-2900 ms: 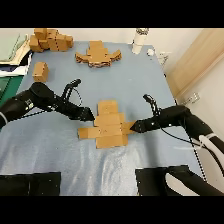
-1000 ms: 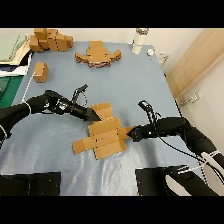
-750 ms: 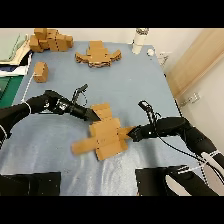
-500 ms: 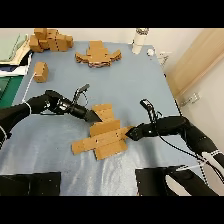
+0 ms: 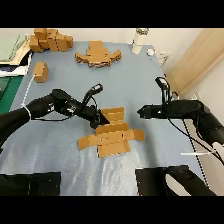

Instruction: Fold the box.

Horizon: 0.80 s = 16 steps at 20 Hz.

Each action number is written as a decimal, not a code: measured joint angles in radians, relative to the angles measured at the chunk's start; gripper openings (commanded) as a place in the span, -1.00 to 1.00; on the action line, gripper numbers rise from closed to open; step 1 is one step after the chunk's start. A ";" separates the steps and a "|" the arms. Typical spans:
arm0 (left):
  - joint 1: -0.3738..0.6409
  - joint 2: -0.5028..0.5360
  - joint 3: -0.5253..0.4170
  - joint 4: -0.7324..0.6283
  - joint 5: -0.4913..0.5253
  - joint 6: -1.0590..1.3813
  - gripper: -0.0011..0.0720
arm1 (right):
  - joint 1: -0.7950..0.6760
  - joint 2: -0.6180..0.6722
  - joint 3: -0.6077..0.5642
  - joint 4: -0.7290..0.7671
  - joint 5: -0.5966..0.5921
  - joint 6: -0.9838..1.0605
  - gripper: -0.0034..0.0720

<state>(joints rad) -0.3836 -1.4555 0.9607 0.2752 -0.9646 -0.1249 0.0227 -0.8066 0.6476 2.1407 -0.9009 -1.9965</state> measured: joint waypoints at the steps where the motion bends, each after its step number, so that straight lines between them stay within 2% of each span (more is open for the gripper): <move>1: -0.013 0.019 -0.010 0.014 0.024 0.023 -0.95 | -0.002 -0.001 0.008 0.013 0.000 0.010 -0.90; 7: -0.062 0.138 -0.134 0.009 0.161 0.231 -0.94 | -0.003 -0.047 0.024 0.068 0.003 0.046 -0.90; 16: -0.072 0.167 -0.271 -0.127 0.204 0.447 -0.94 | 0.090 -0.116 0.025 0.105 0.068 0.061 -0.90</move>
<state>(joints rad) -0.4553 -1.2881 0.6895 0.1482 -0.7601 0.3225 0.1127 -0.9226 0.6727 2.2452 -0.8330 -1.9358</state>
